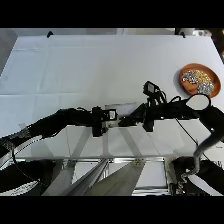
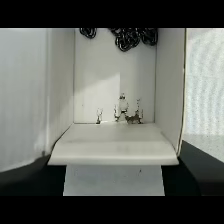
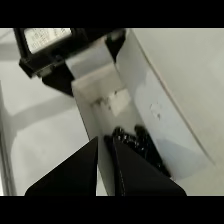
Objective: Fold the box and place the chain.
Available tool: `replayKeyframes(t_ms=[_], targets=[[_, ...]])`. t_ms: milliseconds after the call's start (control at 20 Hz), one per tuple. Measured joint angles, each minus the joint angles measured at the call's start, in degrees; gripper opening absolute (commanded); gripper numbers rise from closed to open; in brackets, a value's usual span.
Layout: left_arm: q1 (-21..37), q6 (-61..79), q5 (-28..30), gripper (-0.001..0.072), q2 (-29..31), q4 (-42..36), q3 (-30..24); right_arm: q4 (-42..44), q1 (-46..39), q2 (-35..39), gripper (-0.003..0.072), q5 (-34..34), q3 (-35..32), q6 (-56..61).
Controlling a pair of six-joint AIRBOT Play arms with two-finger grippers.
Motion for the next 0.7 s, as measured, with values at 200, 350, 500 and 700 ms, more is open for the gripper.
replayKeyframes(t_ms=[200,350,500,700], targets=[[0.0,0.0,0.02,0.0142,0.0,0.0,0.0,-1.6,0.0,-3.13,0.0269,0.17,-0.42,0.79],[0.0,0.0,0.02,0.0142,0.0,0.0,0.0,-1.01,-0.79,-2.56,0.0299,-0.13,-0.5,1.01],[0.0,0.0,0.0,0.0142,0.0,0.0,0.0,-1.38,-4.83,0.76,0.0286,-0.17,-0.5,1.07],[0.0,0.0,0.02,0.0142,0.0,0.0,0.0,-8.09,-12.26,3.43,0.022,-0.46,-0.5,0.7]])
